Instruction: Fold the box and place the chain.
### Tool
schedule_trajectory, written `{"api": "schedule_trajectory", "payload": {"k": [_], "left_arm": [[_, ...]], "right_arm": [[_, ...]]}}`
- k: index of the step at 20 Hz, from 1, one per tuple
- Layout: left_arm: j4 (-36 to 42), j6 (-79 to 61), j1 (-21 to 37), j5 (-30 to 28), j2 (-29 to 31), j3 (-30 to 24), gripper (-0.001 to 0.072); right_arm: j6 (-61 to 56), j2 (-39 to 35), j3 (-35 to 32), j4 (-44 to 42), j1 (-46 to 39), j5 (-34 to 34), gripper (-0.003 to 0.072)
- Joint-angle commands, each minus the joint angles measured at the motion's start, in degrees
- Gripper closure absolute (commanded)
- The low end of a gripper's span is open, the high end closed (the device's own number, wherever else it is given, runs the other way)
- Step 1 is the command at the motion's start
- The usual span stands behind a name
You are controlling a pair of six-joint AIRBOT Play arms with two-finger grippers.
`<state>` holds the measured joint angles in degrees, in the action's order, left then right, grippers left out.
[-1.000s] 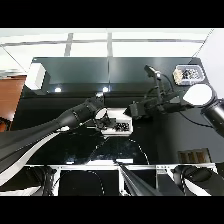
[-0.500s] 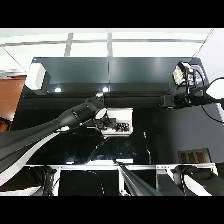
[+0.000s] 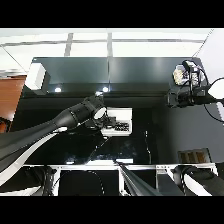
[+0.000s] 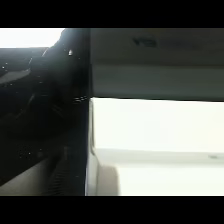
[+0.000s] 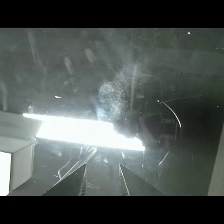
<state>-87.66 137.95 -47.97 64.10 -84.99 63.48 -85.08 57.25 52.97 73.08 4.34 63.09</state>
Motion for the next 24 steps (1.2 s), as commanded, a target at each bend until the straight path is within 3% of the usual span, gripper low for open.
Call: {"api": "schedule_trajectory", "payload": {"k": [1,5,8,12,14,16,17,18,19,20,24], "left_arm": [[-0.09,-0.52,-0.17,0.63,1.95,0.04,0.0233],[-0.22,-9.55,-0.48,2.71,8.44,-0.04,0.0233],[-6.54,-12.83,0.2,10.69,15.28,-0.98,0.0232],[-14.05,-15.21,7.91,15.78,23.71,-6.75,0.0233],[-9.35,-24.11,15.47,12.13,27.52,-11.93,0.0233],[7.23,-50.66,22.82,1.9,32.2,-18.34,0.0233],[18.58,-65.77,26.05,-0.11,34.14,-21.62,0.0232],[26.21,-76.28,28.37,-0.11,35.06,-24.37,0.0202],[30.32,-83.6,29.75,-0.04,35.15,-27.12,0.0115],[31.41,-88.83,29.88,-0.94,34.95,-29.66,-0.0002],[31.34,-105.18,27.21,-9.88,33.92,-37.33,0.0]], "right_arm": [[0.0,-0.04,-0.04,0.24,-0.04,-0.15,0.046],[0.0,-0.04,-0.04,0.22,-0.04,-0.17,0.046],[0.0,-0.04,-0.04,0.24,-0.04,-0.11,0.0459],[-0.02,-0.04,-0.04,0.22,-0.04,-0.15,0.0459],[-0.13,-0.04,-0.11,-0.17,-0.04,-0.15,0.046],[-0.2,-0.02,-0.28,-0.96,-0.04,-0.15,0.0459],[-0.2,-0.02,-0.33,-1.46,-0.04,-0.17,0.0459],[-0.22,-0.02,-0.33,-1.73,-0.04,-0.2,0.046],[-0.22,-0.02,-0.33,-1.73,-0.04,-0.31,0.046],[-0.2,-0.02,-0.33,-1.7,-0.04,-0.44,0.046],[-0.63,-0.02,-0.33,-1.68,-0.04,-0.87,0.0459]]}}
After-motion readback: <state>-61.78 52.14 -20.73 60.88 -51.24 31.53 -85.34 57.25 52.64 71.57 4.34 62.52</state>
